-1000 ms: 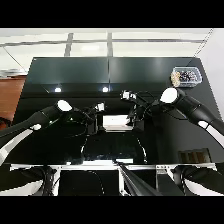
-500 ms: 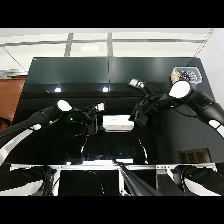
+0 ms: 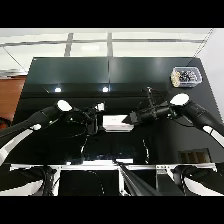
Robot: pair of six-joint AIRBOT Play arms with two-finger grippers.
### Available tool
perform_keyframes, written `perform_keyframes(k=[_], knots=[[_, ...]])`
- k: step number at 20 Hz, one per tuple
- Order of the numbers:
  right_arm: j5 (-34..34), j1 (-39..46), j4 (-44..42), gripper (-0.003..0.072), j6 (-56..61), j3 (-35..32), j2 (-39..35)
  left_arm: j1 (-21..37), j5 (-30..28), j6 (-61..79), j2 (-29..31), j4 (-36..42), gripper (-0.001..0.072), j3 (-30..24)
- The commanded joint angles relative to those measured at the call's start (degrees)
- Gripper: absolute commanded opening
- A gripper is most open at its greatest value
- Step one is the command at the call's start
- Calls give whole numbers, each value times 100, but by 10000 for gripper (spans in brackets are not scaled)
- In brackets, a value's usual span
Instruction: Fold the box and place the chain.
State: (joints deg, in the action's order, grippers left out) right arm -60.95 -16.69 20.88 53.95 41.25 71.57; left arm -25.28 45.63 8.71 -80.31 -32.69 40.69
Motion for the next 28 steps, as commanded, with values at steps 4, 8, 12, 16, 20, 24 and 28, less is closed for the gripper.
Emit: perform_keyframes(k=[4,8,12,16,20,24,28], knots=[[494,-35,623,13,879,-85,372,-4,2,4,2,0,445,2],[614,-179,1027,13,1032,-85,396,-4,-2,4,2,0,445,4],[581,-177,1029,14,1029,-79,313,-2,-22,7,2,-2,446,4],[284,-129,1150,14,1032,297,-142,-2,-20,4,2,-2,446,4],[-243,417,2015,14,1438,935,-975,11,92,-13,142,-57,447,11],[-315,1325,1821,14,1746,997,-1757,7,122,-107,538,-560,719,9],[-483,1700,1867,14,1746,990,-1880,-33,236,-280,1180,-535,719,20]])
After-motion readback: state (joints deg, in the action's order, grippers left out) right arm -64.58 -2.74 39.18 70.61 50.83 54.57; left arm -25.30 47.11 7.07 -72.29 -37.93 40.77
